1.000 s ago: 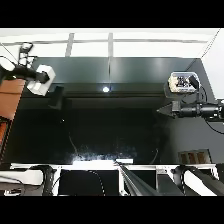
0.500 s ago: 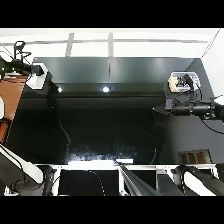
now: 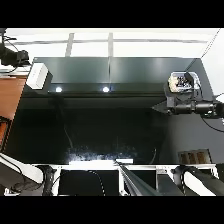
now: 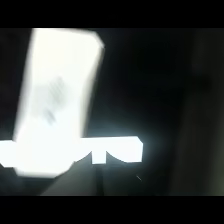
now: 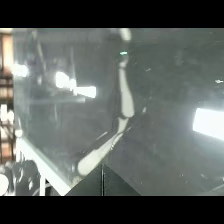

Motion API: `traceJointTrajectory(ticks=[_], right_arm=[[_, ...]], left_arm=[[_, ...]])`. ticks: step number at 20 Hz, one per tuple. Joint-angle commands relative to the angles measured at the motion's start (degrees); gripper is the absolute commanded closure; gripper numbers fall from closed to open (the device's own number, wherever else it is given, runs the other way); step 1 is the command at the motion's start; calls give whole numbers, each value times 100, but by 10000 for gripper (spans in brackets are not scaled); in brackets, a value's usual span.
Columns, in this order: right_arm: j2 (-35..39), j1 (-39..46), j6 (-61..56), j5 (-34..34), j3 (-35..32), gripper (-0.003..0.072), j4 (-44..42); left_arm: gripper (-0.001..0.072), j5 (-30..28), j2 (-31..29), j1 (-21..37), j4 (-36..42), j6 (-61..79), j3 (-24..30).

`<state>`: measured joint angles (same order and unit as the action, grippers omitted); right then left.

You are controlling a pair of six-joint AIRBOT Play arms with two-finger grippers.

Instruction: Fold the box and place the chain.

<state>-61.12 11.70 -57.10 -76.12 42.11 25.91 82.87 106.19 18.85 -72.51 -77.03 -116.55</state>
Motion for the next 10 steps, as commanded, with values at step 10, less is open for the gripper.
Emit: traceJointTrajectory(ticks=[10], right_arm=[[2111,494,234,938,439,676,1534]], left_arm=[[683,-2352,-5775,-1569,721,251,5796]])
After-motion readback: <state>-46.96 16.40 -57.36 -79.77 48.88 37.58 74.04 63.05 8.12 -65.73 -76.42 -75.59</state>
